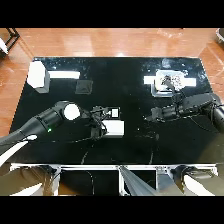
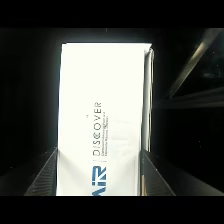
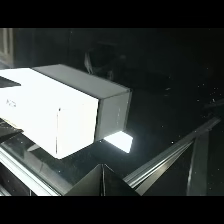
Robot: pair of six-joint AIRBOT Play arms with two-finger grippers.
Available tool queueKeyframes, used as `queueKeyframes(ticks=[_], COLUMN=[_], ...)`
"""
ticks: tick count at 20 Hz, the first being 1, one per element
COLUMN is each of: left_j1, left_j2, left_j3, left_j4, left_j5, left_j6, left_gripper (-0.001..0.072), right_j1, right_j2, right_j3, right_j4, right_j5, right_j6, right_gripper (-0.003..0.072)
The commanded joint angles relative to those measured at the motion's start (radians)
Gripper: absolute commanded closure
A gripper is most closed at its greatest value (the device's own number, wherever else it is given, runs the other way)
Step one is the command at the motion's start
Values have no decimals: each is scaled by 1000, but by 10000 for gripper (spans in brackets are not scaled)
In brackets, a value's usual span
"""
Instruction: Fold the box and place the chain.
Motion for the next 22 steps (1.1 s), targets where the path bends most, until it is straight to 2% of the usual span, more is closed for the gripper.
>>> queueKeyframes(ticks=[1,6,11,12,13,14,15,19,22], left_j1=[-1,-1,-3,-2,-1,-1,-1,14,150], left_j2=[-6,-13,-66,-63,-57,-50,-40,35,127], left_j3=[1,1,1,4,19,45,82,199,203], left_j4=[0,2,6,14,47,92,137,329,394], left_j5=[-1,-2,-12,-12,-27,-73,-143,-382,-548], left_j6=[-1,0,-16,-55,-118,-169,-216,-548,-661], left_gripper=[85,86,90,160,399,593,692,692,691], right_j1=[2,2,2,2,2,2,2,2,2], right_j2=[0,0,0,0,0,0,0,0,0], right_j3=[0,-1,-1,-1,-1,-1,-1,-1,-1], right_j4=[0,0,0,0,1,1,1,1,1], right_j5=[1,5,10,10,9,9,10,11,11], right_j6=[-4,-4,-4,-3,-3,-3,-3,-3,-7], right_gripper=[669,669,669,669,669,669,669,669,669])
